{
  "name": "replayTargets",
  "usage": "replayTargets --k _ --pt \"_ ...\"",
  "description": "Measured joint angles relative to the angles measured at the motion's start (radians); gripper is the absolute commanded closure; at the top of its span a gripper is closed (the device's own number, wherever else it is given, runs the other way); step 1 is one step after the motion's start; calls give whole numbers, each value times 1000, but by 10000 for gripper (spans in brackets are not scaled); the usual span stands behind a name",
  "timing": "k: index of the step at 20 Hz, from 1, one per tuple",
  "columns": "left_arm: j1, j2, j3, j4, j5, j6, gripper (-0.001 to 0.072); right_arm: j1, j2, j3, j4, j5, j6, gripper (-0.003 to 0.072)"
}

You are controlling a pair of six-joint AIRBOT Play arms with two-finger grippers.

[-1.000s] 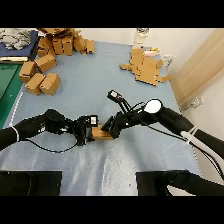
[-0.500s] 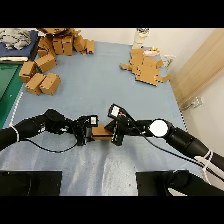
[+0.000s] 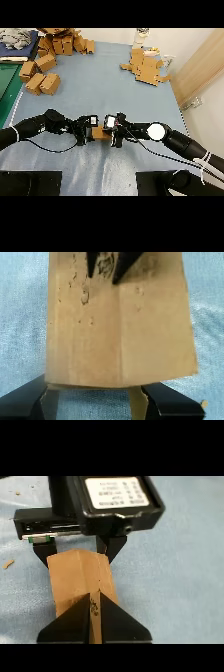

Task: Fold the box.

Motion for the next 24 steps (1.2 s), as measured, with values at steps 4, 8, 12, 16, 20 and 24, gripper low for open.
replayTargets --k 4,8,12,16,20,24 --pt "0 0 0 0 0 0 232 0 -11 0 1 40 -48 581" --pt "0 0 0 0 0 0 232 0 -15 0 24 61 -68 253" --pt "0 0 0 0 0 0 232 0 -25 0 33 46 -108 258" --pt "0 0 0 0 0 0 232 0 -52 0 35 28 -126 257" --pt "0 0 0 0 0 0 232 2 -71 0 36 31 -142 258" --pt "0 0 0 0 0 0 232 2 -77 0 17 39 -161 258"
